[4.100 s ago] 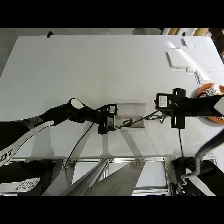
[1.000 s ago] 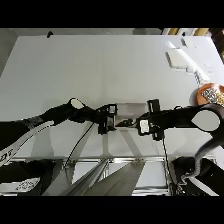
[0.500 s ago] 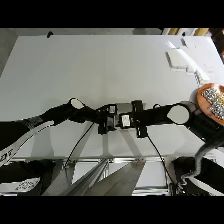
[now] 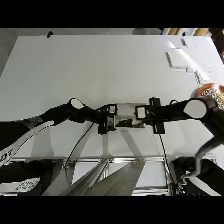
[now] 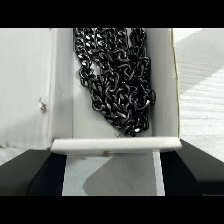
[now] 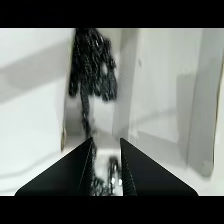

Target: Fold the box and place the chain.

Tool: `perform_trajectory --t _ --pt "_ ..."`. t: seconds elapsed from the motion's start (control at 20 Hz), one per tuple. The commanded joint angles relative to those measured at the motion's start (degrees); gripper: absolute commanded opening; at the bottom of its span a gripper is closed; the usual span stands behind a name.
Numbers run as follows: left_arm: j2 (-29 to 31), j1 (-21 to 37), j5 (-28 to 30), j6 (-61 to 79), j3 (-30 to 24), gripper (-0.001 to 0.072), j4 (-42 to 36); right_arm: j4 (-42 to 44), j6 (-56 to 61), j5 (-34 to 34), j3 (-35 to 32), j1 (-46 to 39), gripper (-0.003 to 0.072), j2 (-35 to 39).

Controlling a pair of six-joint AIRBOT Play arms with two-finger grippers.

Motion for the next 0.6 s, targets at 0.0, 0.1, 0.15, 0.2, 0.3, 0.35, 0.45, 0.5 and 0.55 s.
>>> perform_trajectory --t 0.0,0.1,0.15,0.2,0.3,0.35,0.45,0.5,0.55 --pt "0.0 0.0 0.0 0.0 0.0 0.0290 0.0 -1.0 -4.8 1.5 -3.2 -9.4 0.0171 0.3" --pt "0.0 0.0 0.0 0.0 0.0 0.0290 0.0 -0.9 -9.6 0.2 -5.9 -11.2 0.0171 -1.3" --pt "0.0 0.0 0.0 0.0 0.0 0.0290 0.0 -0.5 -11.8 -0.2 -6.8 -11.1 0.0171 -2.5" --pt "0.0 0.0 0.0 0.0 0.0 0.0290 0.0 0.2 -13.4 -0.4 -7.2 -10.9 0.0171 -4.0" --pt "0.0 0.0 0.0 0.0 0.0 0.0290 0.0 1.9 -14.4 -1.0 -7.3 -10.4 0.0173 -7.9" --pt "0.0 0.0 0.0 0.0 0.0 0.0290 0.0 2.5 -14.5 -1.7 -7.3 -10.1 0.0175 -9.9" --pt "0.0 0.0 0.0 0.0 0.0 0.0290 0.0 2.5 -14.8 -3.4 -7.3 -9.4 0.0175 -12.9" --pt "0.0 0.0 0.0 0.0 0.0 0.0290 0.0 2.6 -14.8 -4.7 -7.3 -9.2 0.0175 -13.8" --pt "0.0 0.0 0.0 0.0 0.0 0.0290 0.0 2.9 -14.8 -6.0 -7.3 -9.1 0.0175 -14.5"
